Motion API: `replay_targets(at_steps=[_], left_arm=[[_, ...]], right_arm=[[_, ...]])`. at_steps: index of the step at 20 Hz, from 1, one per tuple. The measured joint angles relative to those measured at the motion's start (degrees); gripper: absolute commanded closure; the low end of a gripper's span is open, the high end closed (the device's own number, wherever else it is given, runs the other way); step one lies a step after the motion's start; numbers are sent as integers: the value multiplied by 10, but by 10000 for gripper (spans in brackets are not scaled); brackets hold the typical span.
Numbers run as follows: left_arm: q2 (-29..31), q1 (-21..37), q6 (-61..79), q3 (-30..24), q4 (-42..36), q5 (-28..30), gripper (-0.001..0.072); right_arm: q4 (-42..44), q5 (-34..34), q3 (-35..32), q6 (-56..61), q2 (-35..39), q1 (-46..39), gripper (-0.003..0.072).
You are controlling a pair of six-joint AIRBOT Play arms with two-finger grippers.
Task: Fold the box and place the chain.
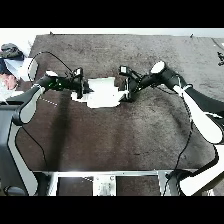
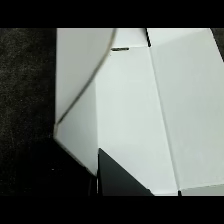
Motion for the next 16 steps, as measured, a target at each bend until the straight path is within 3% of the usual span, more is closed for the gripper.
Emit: replay_targets(at_steps=[2,7,16], left_arm=[[0,0,0,0,0,0,698],[0,0,0,0,0,0,697],[0,0,0,0,0,0,697]], right_arm=[[-5,-23,-34,-24,5,15,-27],[3,-106,-98,-105,11,42,-27],[47,-225,-127,-178,1,62,-27]])
